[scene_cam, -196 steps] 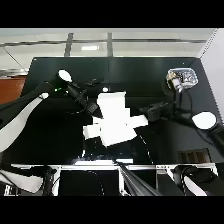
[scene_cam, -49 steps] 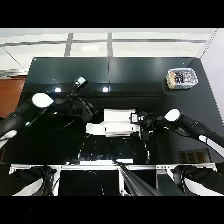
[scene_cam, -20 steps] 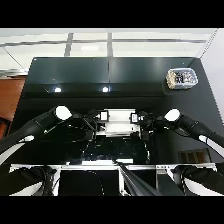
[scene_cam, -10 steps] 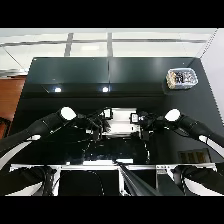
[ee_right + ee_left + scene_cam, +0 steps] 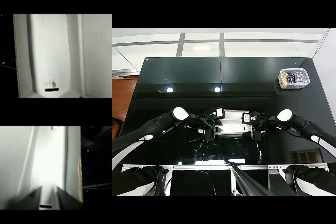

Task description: Fold the box and place the chain.

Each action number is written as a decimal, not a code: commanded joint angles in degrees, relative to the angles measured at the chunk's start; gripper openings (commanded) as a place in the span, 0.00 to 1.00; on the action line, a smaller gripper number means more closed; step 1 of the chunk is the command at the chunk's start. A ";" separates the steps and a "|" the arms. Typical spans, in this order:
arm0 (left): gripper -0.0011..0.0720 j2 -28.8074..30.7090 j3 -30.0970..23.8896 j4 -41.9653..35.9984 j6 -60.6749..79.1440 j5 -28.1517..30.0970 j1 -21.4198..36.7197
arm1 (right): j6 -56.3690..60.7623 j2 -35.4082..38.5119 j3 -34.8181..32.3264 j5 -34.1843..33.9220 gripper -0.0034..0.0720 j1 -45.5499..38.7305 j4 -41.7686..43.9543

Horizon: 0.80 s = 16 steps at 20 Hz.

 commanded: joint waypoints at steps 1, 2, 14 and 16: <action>0.23 0.96 0.09 2.40 -2.84 0.11 0.90 | -0.02 0.02 0.02 0.02 0.06 0.00 0.00; 0.05 2.47 0.13 4.55 -4.28 -1.09 2.03 | -0.02 0.02 0.02 0.02 0.05 0.00 0.00; 0.05 18.23 -6.36 26.67 -77.94 -19.54 32.70 | -0.02 0.02 0.02 0.02 0.06 0.00 -0.02; 0.05 12.96 -10.34 10.88 -70.62 -25.18 38.82 | -0.02 0.02 0.02 0.02 0.06 0.00 0.00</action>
